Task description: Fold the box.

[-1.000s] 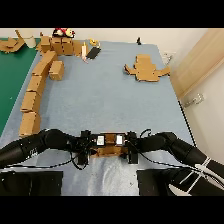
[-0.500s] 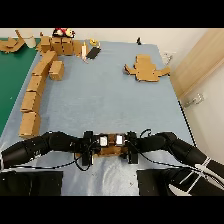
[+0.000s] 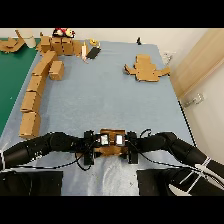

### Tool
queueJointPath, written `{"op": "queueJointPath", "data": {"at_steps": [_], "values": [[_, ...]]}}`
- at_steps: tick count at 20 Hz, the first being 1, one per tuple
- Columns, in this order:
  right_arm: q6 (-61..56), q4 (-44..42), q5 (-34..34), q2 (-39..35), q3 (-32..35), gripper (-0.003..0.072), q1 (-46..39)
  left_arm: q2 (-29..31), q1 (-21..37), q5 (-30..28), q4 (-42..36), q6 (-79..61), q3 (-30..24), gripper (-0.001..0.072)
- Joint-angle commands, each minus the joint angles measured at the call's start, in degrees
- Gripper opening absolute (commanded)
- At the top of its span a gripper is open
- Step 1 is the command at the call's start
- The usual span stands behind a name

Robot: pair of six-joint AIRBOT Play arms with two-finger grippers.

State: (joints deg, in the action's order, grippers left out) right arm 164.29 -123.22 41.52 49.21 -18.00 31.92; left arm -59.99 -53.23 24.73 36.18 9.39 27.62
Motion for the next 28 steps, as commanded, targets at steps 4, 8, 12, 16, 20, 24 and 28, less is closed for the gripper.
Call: {"op": "queueJointPath", "data": {"at_steps": [4,8,12,16,20,24,28], "values": [[0.1,0.0,0.0,0.0,0.0,0.0412,0.0,0.0,0.0,-0.1,-0.4,0.1,0.0,0.0632],[0.1,0.0,0.0,0.0,0.0,0.0412,0.0,0.0,0.0,-0.1,-0.4,0.7,0.0,0.0632],[0.1,0.0,0.0,0.0,0.0,0.0412,0.0,0.6,0.3,0.8,1.3,2.6,0.0,0.0015],[0.1,0.0,0.0,0.0,0.0,0.0412,0.0,4.0,5.0,3.8,8.6,18.2,0.0,0.0015],[0.1,0.0,0.0,0.0,0.0,0.0412,0.0,13.2,9.0,9.9,21.7,40.7,0.1,0.0014],[0.1,0.0,0.0,0.0,0.0,0.0412,0.0,24.6,15.2,22.0,43.0,89.9,0.0,0.0014],[0.1,0.0,0.0,0.0,0.0,0.0412,0.0,27.1,22.3,27.9,35.3,99.1,-4.4,0.0014]]}}
